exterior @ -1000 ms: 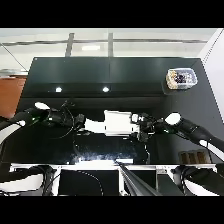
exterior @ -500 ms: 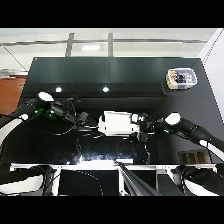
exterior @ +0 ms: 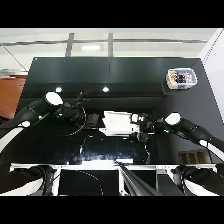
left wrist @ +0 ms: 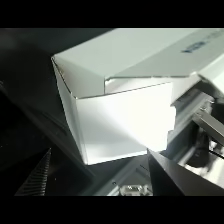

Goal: Fold the box and place the chain.

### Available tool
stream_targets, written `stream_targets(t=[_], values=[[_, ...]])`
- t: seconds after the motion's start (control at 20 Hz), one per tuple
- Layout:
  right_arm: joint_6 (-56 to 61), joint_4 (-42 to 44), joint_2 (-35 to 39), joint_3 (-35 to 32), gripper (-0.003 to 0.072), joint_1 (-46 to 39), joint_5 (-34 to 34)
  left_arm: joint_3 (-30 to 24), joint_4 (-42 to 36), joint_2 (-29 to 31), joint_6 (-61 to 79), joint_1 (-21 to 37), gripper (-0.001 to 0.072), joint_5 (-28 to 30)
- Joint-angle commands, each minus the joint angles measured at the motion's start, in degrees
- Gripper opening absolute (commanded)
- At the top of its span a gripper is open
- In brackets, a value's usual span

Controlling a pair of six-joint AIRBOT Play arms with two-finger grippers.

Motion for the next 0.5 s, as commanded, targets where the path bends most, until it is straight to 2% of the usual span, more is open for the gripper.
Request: stream_targets(t=[0.0,0.05,0.1,0.45], values=[[0.0,0.0,0.0,0.0,0.0467,0.0,0.0,0.1,2.6,0.8,-4.4,-5.2,0.0663,6.6],[0.0,0.0,0.0,0.0,0.0467,0.0,0.0,0.1,2.6,0.8,-4.4,-6.1,0.0549,7.3],[0.0,0.0,0.0,0.0,0.0467,0.0,0.0,0.1,2.6,0.8,-4.4,-6.6,0.0470,7.7],[0.0,0.0,0.0,0.0,0.0467,0.0,0.0,0.1,5.6,0.8,-9.8,-6.2,0.0467,8.0]])
